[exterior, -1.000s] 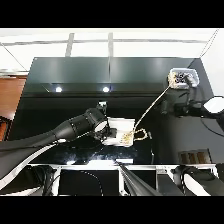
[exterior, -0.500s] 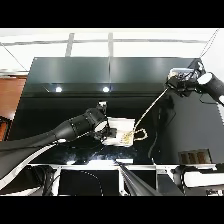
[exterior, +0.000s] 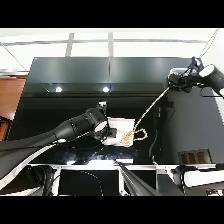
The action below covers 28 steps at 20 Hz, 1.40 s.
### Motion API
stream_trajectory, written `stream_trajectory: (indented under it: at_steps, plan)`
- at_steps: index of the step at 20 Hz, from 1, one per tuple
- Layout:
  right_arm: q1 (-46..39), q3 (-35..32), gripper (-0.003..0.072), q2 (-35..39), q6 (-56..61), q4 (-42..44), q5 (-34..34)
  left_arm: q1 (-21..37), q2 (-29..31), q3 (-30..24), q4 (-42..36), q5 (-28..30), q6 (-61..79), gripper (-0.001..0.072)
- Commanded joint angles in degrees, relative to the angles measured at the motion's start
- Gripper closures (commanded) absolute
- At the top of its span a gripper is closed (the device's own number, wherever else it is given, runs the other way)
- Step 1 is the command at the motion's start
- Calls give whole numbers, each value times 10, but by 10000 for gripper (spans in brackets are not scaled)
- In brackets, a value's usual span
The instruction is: Fold the box and place the chain.
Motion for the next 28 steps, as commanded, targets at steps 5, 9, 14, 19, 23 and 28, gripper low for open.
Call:
stream_trajectory:
  at_steps: [5,9,14,19,23,28]
  plan:
    - [-3,3,673,283,-113,5,224,0,0,0,0,1,0,679]
    - [-2,3,674,407,-112,49,295,0,0,0,0,-1,0,679]
    - [46,-49,673,491,-94,113,323,0,0,0,0,-1,0,679]
    - [144,-166,673,503,-64,142,312,0,0,0,0,-1,0,679]
    - [253,-282,673,502,-37,164,196,0,0,0,0,-1,0,679]
    - [325,-356,673,502,-11,194,101,0,0,0,0,-1,0,679]
